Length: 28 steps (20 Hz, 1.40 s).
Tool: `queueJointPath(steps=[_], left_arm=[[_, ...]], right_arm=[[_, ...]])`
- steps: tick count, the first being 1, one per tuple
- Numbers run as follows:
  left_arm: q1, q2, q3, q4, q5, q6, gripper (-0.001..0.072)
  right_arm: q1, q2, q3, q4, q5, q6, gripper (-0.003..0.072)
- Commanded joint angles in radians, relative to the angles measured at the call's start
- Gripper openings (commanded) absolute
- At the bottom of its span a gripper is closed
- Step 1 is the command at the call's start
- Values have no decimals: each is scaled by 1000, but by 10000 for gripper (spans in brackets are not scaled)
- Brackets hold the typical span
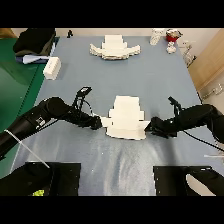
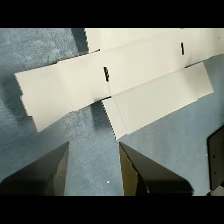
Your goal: Fold the box.
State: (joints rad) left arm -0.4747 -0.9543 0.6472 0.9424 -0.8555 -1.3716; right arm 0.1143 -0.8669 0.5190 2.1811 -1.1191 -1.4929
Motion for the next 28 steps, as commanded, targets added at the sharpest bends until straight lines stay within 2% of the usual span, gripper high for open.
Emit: queueJointPath(steps=[1,3,6,9,12,14,16,19,21,28], left_arm=[[3,0,9,0,-3,3,466],[9,0,28,1,-17,4,466],[35,0,58,1,-21,14,466],[56,0,68,1,-17,16,466],[59,0,68,2,-17,22,466],[58,0,68,1,-17,21,466],[58,0,68,0,-21,21,466],[57,0,68,-3,-19,21,466],[57,0,68,-8,-19,21,466],[57,0,68,-59,-38,22,465]], right_arm=[[-11,7,80,-306,-34,169,449],[-79,2,116,-424,-67,214,449],[-204,-47,113,-351,-64,95,449],[-257,-133,113,-208,-51,-81,446],[-257,-237,113,-49,-9,-231,445],[-256,-292,113,11,4,-294,396],[-256,-326,113,50,0,-332,396],[-256,-328,113,111,-5,-391,382],[-244,-328,113,130,-16,-418,278],[-147,-328,114,161,-13,-446,279]])
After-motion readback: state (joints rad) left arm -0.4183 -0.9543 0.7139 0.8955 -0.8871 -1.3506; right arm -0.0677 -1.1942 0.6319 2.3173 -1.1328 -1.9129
